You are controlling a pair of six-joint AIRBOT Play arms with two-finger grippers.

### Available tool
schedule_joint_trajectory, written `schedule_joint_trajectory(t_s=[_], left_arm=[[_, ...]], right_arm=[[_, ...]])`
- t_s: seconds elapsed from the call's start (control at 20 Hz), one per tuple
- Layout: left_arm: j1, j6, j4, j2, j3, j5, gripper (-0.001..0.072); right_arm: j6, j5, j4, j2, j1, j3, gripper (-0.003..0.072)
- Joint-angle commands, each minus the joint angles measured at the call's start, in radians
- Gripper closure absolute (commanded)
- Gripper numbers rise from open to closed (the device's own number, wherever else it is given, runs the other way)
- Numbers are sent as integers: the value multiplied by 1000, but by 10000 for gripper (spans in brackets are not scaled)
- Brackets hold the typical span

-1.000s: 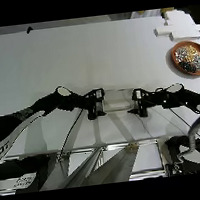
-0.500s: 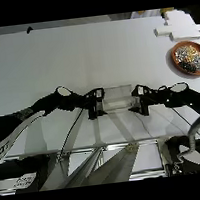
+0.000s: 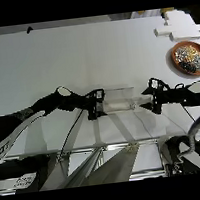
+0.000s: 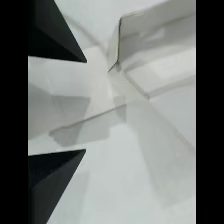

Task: Fold the box and place the chain.

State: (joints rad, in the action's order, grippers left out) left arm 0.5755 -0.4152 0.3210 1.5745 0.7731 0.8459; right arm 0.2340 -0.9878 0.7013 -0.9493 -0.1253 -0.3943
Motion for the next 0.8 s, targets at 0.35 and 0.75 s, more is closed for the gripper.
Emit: schedule_joint_trajectory(t_s=[0.35, 0.75], left_arm=[[0, 1, -2, 0, 0, -3, 677], [0, 1, -2, 0, 0, -1, 677]], right_arm=[[-24, -80, -423, 98, 64, 0, 669], [37, 361, -618, -160, 227, -5, 671]])
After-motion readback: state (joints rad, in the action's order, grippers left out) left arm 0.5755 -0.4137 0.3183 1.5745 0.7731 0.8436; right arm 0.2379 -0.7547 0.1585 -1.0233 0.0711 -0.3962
